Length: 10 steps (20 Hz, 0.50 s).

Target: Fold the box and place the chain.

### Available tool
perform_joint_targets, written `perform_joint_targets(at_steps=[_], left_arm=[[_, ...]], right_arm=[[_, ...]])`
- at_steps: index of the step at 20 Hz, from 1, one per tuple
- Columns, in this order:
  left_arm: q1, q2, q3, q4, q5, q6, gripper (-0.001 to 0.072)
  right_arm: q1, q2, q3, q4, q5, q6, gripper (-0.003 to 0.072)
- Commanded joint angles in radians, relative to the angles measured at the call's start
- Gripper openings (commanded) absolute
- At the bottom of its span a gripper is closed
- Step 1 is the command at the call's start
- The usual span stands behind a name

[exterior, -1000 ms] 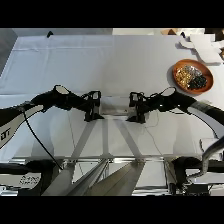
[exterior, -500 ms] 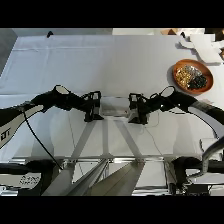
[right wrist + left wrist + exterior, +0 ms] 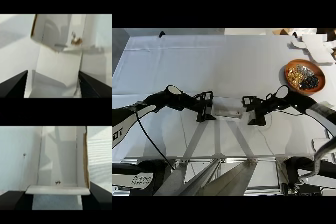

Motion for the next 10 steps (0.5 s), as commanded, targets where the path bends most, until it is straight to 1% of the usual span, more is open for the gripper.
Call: perform_joint_targets(at_steps=[1,6,10], left_arm=[[0.001,0.0,0.0,0.001,0.0,0.0,0.0401],[0.001,0.0,0.0,0.001,0.0,0.0,0.0401],[0.001,0.0,0.0,0.0,0.0,0.0,0.0401]], right_arm=[[0.0,0.086,0.003,-0.037,0.025,0.024,0.0654],[0.0,0.171,0.003,-0.149,0.028,0.134,0.065],[0.0,0.217,0.003,-0.235,0.088,0.184,0.0649]])
